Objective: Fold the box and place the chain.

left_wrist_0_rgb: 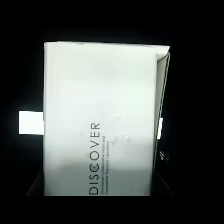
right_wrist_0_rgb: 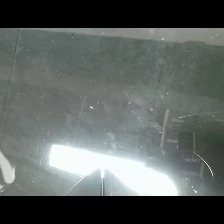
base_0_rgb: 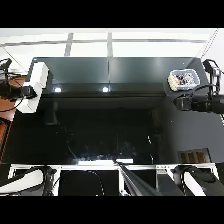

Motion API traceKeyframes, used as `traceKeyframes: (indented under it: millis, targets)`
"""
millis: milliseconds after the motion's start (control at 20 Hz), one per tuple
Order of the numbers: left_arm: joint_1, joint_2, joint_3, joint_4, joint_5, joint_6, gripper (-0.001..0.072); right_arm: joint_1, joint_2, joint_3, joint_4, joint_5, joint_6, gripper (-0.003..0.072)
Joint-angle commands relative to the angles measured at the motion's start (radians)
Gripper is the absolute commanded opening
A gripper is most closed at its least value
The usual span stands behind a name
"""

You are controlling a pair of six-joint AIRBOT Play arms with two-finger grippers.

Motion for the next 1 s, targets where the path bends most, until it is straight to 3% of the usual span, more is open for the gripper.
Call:
traceKeyframes:
  millis: [0, 250, 450, 500, 550, 600, 650, 900, 950]
  targets:
    - [0.024, -0.102, 0.023, -0.019, 0.100, 0.020, 0.0350, -0.001, 0.000, 0.000, 0.000, -0.004, 0.009, 0.0016]
    - [0.023, -0.235, 0.073, -0.022, 0.184, 0.020, 0.0350, -0.001, 0.000, 0.000, 0.002, -0.019, 0.023, 0.0016]
    - [0.023, -0.292, 0.107, -0.021, 0.195, 0.020, 0.0354, -0.001, 0.000, 0.000, 0.026, -0.023, 0.026, 0.0016]
    - [0.023, -0.291, 0.117, -0.018, 0.197, 0.020, 0.0405, -0.001, 0.000, 0.000, 0.027, -0.025, 0.026, 0.0016]
    - [0.023, -0.290, 0.138, -0.011, 0.185, 0.021, 0.0564, -0.001, 0.000, 0.000, 0.027, -0.026, 0.026, 0.0016]
    - [0.023, -0.287, 0.174, 0.016, 0.154, 0.019, 0.0697, 0.000, 0.000, 0.000, 0.027, -0.026, 0.026, 0.0016]
    - [0.023, -0.286, 0.219, 0.037, 0.106, 0.019, 0.0706, -0.001, 0.000, 0.000, 0.027, -0.026, 0.026, 0.0016]
    - [0.002, -0.257, 0.508, -0.004, -0.185, -0.008, 0.0698, 0.000, 0.000, 0.000, 0.045, -0.051, 0.024, 0.0016]
    - [-0.008, -0.251, 0.559, -0.035, -0.244, -0.048, 0.0632, 0.000, 0.000, 0.000, 0.053, -0.057, 0.023, 0.0016]
